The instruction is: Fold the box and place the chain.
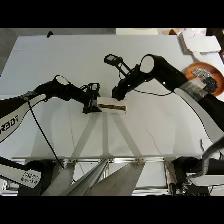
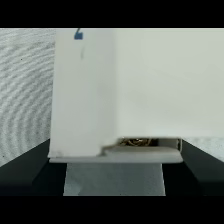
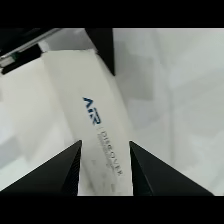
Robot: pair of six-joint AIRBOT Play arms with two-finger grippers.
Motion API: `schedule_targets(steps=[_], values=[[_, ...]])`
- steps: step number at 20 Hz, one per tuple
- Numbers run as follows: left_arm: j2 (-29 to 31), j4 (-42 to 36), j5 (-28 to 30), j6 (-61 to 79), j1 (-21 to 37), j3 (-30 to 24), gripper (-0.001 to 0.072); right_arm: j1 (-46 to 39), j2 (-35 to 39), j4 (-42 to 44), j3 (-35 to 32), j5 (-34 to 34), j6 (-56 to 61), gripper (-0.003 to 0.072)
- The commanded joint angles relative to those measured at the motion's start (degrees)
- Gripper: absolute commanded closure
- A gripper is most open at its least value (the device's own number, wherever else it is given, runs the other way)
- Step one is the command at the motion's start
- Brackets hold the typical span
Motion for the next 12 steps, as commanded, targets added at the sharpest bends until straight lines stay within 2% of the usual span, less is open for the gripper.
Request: schedule_targets(steps=[1, 7, 10, 11, 12], values=[[-0.02, 0.00, 0.02, 0.00, 0.02, 0.00, 0.0484, 2.73, 3.19, -4.74, -6.27, -9.60, -0.70, 0.0349], [-0.02, 0.00, 0.02, 0.00, 0.02, 0.00, 0.0484, 7.13, 7.39, -5.86, -8.07, -18.67, -1.79, 0.0350], [-0.02, 0.00, 0.02, 0.00, 0.02, 0.00, 0.0484, 8.52, 8.02, -5.79, -8.28, -19.02, -2.56, 0.0345], [-0.02, 0.00, 0.02, 0.00, 0.02, 0.00, 0.0484, 8.92, 8.02, -5.79, -8.81, -19.76, -2.58, 0.0290], [-0.02, 0.00, 0.02, 0.00, 0.00, 0.00, 0.0484, 9.27, 8.02, -5.79, -9.46, -20.52, -2.58, 0.0270]])
